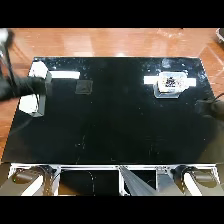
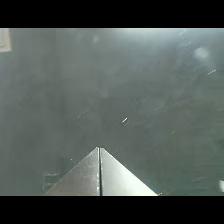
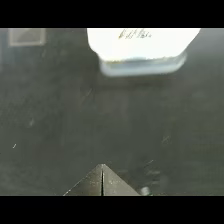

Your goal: Fold the box and place the chain.

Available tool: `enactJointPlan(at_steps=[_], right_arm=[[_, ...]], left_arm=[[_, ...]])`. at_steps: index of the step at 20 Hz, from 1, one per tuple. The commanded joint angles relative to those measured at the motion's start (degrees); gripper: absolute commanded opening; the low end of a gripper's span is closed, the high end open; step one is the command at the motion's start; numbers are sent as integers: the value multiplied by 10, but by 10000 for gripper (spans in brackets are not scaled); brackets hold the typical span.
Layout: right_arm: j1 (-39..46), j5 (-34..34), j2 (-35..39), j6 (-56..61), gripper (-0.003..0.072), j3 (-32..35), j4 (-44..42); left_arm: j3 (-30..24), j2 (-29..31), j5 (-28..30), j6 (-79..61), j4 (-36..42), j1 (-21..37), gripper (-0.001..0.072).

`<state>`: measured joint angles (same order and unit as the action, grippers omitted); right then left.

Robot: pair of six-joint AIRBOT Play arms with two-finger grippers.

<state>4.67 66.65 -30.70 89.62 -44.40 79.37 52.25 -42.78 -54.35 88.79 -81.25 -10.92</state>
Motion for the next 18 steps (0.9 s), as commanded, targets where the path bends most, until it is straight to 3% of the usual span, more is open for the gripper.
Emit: enactJointPlan(at_steps=[1, 3, 18], right_arm=[[0, -73, 21, 8, 16, 80, -39], [0, -103, 21, 5, 16, 80, -27], [0, -103, 21, 5, 16, 80, -26]], left_arm=[[-141, 64, 71, 41, -23, -14, 21], [-141, 64, 79, 42, -23, -6, 22], [-141, 63, 78, 42, -23, 0, 23]])
